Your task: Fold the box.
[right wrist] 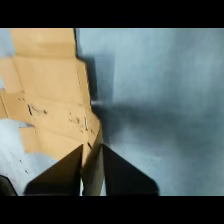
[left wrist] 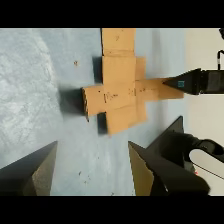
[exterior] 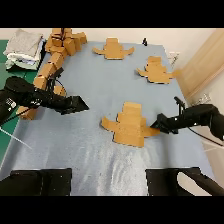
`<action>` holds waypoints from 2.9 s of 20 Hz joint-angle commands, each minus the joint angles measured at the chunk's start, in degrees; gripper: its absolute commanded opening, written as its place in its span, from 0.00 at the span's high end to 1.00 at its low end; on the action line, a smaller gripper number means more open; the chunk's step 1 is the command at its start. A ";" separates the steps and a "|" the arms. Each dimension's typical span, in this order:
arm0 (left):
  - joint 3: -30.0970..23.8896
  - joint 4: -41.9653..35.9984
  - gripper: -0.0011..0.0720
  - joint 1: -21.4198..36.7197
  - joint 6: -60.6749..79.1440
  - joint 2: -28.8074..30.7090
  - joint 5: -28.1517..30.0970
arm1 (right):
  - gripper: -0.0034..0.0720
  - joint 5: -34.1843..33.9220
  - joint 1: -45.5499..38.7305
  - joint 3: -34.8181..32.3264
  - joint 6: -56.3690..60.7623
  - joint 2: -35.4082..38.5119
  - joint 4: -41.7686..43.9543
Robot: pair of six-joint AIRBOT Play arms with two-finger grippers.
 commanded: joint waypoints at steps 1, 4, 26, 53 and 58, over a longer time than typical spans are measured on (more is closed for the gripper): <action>0.00 0.17 0.05 0.00 0.63 -0.74 -2.91 | 0.64 -1.97 3.08 -3.96 5.35 4.00 -3.58; 0.44 0.02 0.05 0.00 1.27 -3.15 -4.63 | 0.64 -2.08 3.04 -3.34 2.99 0.48 -3.56; 5.95 -7.98 0.11 -1.86 9.94 -18.05 -4.07 | 0.95 1.97 20.06 1.77 -21.75 1.60 1.20; 16.06 -16.65 0.55 -14.97 26.08 -38.86 -8.31 | 0.95 3.19 21.51 -1.03 -21.97 3.52 1.14; 16.20 -16.70 0.83 -14.97 26.18 -38.86 -8.24 | 0.95 3.26 21.51 -1.03 -21.97 3.52 1.14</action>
